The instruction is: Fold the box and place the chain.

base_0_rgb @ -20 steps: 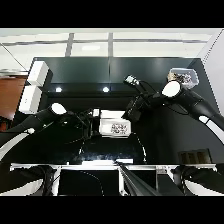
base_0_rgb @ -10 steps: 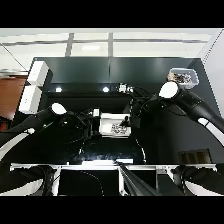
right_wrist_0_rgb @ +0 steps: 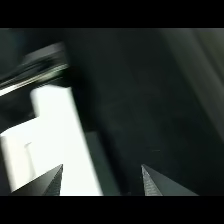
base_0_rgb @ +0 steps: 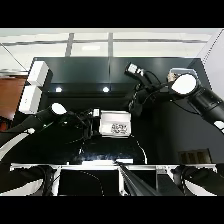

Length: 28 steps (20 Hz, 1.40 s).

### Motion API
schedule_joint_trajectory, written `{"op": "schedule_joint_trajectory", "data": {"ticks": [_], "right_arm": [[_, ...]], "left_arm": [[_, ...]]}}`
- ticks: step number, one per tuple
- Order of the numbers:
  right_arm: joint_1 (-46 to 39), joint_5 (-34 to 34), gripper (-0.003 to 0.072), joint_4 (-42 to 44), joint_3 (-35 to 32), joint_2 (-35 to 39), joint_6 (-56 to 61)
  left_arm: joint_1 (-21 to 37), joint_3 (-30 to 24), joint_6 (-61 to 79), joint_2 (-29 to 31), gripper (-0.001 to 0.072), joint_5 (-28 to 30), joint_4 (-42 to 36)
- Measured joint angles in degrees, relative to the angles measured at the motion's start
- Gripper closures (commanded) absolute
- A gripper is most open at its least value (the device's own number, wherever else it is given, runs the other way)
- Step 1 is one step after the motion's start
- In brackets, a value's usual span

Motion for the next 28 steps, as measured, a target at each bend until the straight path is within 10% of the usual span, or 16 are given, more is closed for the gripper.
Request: {"op": "schedule_joint_trajectory", "data": {"ticks": [10,28], "right_arm": [[0.0,7.72,0.0137,0.33,-0.13,-7.52,-3.19],[3.74,14.82,0.043,-1.09,-0.15,-5.99,-4.83]], "left_arm": [[0.0,0.0,0.0,0.0,0.0251,-0.02,0.0],[0.0,0.0,0.02,0.0,0.0251,-0.04,0.0]]}}
